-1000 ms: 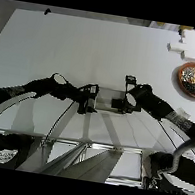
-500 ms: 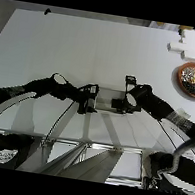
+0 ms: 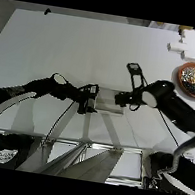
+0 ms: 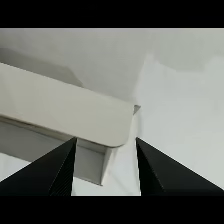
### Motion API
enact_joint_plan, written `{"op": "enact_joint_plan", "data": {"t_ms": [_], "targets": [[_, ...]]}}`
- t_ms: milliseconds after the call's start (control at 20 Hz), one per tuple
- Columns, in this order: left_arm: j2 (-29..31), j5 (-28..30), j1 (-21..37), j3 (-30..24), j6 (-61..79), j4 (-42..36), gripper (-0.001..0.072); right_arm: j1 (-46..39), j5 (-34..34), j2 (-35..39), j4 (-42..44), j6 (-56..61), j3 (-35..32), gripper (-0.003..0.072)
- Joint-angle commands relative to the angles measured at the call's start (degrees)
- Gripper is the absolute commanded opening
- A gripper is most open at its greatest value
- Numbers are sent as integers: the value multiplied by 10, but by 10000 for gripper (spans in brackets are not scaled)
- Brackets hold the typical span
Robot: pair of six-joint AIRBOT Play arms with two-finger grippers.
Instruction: Fold the box and place the chain.
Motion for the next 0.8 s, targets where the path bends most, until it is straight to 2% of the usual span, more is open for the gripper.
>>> {"op": "enact_joint_plan", "data": {"t_ms": [0,150,250,500,750], "targets": [[0,0,0,0,0,0,204,-84,-2,33,-2,-79,92,390],[0,0,0,0,0,0,204,-223,-8,5,-1,-150,193,285],[0,0,0,0,0,0,204,-328,-19,-20,3,-181,229,285],[0,0,0,0,0,0,204,-512,-26,-95,3,-242,231,285],[0,0,0,0,0,0,204,-610,-1,-193,10,-233,231,284]]}}
